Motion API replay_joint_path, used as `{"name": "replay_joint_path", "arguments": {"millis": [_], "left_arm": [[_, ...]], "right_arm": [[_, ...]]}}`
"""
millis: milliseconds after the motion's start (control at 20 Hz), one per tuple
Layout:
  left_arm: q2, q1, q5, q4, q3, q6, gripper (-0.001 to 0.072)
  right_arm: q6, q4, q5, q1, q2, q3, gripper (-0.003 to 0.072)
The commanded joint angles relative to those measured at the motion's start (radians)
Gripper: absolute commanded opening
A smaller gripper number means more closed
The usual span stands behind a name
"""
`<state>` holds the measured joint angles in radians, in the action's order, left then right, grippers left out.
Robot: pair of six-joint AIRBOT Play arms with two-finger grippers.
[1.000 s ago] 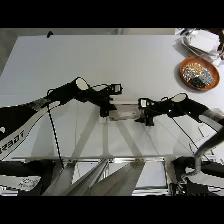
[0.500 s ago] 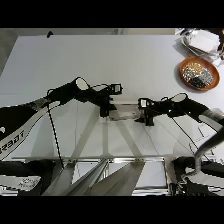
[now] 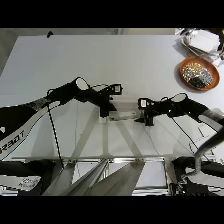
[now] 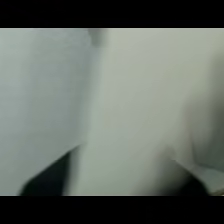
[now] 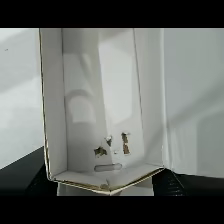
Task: Fold the box and place the chain.
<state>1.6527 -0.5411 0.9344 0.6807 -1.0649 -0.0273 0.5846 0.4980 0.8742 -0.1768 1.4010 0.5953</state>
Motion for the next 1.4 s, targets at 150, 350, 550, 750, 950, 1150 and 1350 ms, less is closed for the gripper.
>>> {"name": "replay_joint_path", "arguments": {"millis": [150, 350, 550, 750, 950, 1150, 1350], "left_arm": [[-0.069, 0.034, 0.037, 0.032, -0.001, -0.001, 0.0393], [-0.156, 0.078, 0.07, 0.111, -0.001, -0.056, 0.0542], [-0.253, 0.109, 0.114, 0.261, -0.001, -0.18, 0.0579], [-0.37, 0.11, 0.166, 0.314, -0.001, -0.259, 0.0539], [-0.426, 0.074, 0.305, 0.301, -0.001, -0.314, 0.0005], [-0.414, -0.012, 0.288, 0.292, 0.028, -0.363, 0.0004], [-0.38, -0.097, 0.136, 0.193, 0.042, -0.38, 0.0004]], "right_arm": [[-0.004, 0.002, -0.002, 0.0, 0.0, 0.001, 0.0436], [-0.004, 0.002, -0.002, 0.0, 0.0, 0.001, 0.0436], [-0.004, 0.002, -0.002, 0.0, 0.0, 0.001, 0.0436], [-0.004, 0.002, -0.002, 0.0, 0.0, 0.001, 0.0436], [-0.004, 0.002, -0.001, 0.0, 0.0, 0.001, 0.0436], [-0.004, 0.002, -0.002, 0.0, 0.0, 0.001, 0.0436], [-0.004, 0.002, -0.002, 0.0, 0.0, 0.001, 0.0436]]}}
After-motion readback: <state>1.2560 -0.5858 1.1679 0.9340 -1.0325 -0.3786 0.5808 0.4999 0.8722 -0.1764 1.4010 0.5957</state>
